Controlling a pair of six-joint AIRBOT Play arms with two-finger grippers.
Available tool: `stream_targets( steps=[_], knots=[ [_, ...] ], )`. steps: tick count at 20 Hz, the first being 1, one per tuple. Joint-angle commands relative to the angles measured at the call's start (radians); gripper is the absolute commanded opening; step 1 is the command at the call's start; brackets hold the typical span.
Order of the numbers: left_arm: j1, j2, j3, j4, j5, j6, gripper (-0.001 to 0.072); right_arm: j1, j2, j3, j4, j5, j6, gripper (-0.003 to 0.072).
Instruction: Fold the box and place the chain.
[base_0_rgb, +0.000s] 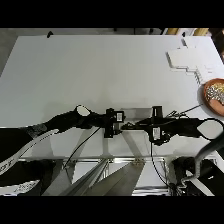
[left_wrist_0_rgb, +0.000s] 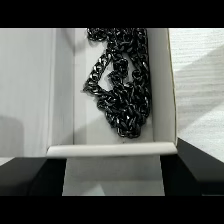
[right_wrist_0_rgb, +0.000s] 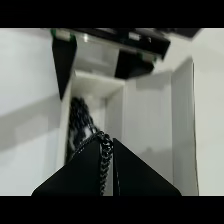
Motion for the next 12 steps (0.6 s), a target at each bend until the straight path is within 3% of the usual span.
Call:
stream_targets(
  steps=[1,2,5,9,11,12],
  knots=[
    [0.0,0.001,0.0,0.0,0.0,0.0,0.0313,0.051,-0.061,0.001,0.11,-0.026,-0.047,0.0025],
    [0.0,0.001,0.0,0.0,0.0,0.0,0.0313,0.051,-0.095,0.001,0.109,-0.029,-0.047,0.004],
    [0.0,0.001,0.0,0.0,0.0,0.0,0.0313,0.051,-0.156,0.001,0.121,-0.036,-0.047,0.0191],
    [0.0,0.001,0.0,0.0,0.0,0.0,0.0313,0.008,-0.147,0.01,0.122,-0.053,-0.047,0.0203],
    [0.0,0.001,0.0,0.0,0.0,0.0,0.0313,-0.101,-0.147,0.035,0.119,-0.01,-0.043,0.0197],
    [0.0,0.001,0.0,0.0,0.0,0.0,0.0313,-0.165,-0.147,0.051,0.12,0.007,-0.043,0.0161]
  ],
)
